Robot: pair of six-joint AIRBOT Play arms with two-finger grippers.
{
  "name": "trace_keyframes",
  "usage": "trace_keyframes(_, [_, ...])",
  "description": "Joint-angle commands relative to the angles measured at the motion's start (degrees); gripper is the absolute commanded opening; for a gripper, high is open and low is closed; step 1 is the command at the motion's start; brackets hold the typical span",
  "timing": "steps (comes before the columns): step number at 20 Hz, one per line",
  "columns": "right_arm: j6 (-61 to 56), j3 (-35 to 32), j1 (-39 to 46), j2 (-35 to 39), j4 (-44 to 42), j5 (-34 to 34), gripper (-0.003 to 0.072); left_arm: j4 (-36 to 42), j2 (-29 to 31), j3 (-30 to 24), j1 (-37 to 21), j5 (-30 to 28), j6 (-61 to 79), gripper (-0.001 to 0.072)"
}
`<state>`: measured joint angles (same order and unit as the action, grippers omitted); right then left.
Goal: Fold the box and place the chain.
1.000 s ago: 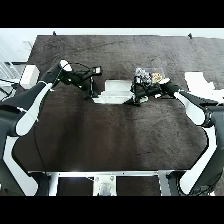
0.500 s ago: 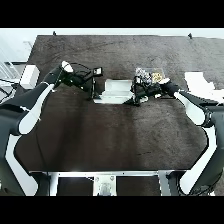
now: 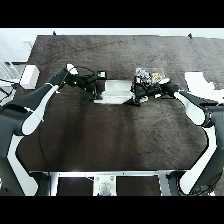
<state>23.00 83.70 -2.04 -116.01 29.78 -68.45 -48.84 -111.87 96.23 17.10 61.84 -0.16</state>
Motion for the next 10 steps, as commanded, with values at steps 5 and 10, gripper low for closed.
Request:
trace_keyframes(5, [0.0,0.0,0.0,0.0,0.0,0.0,0.0436,-1.8,-0.1,-0.2,1.2,-3.3,0.9,0.035])
trace_keyframes(10, [0.0,0.0,0.0,0.0,0.0,0.0,0.0435,0.2,-0.1,-0.2,1.2,-2.6,1.1,0.0174])
